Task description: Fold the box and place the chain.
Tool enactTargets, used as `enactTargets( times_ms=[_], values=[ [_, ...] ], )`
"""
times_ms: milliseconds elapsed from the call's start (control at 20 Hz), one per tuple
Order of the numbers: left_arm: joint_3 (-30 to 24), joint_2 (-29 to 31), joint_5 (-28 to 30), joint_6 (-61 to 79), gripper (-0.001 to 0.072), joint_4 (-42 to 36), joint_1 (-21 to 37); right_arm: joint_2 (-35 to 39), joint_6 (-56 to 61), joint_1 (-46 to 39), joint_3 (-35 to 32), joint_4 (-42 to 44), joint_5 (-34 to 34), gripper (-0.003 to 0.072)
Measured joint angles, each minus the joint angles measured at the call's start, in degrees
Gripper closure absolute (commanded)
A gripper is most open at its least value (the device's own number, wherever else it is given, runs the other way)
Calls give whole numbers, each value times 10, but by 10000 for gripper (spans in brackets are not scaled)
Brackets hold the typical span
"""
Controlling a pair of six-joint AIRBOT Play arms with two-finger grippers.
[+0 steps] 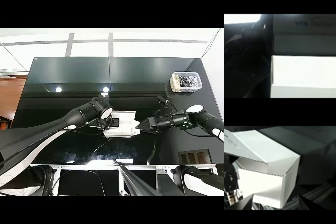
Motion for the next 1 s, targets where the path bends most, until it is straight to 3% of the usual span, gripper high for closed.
enactTargets(
  times_ms=[100,400,1000],
  values=[
    [0,0,0,0,682,0,0,0,14,17,2,3,-12,110],
    [0,0,0,0,682,0,0,0,96,87,43,-24,-68,144],
    [0,0,0,0,682,0,0,0,365,239,133,-253,-160,148]
  ],
)
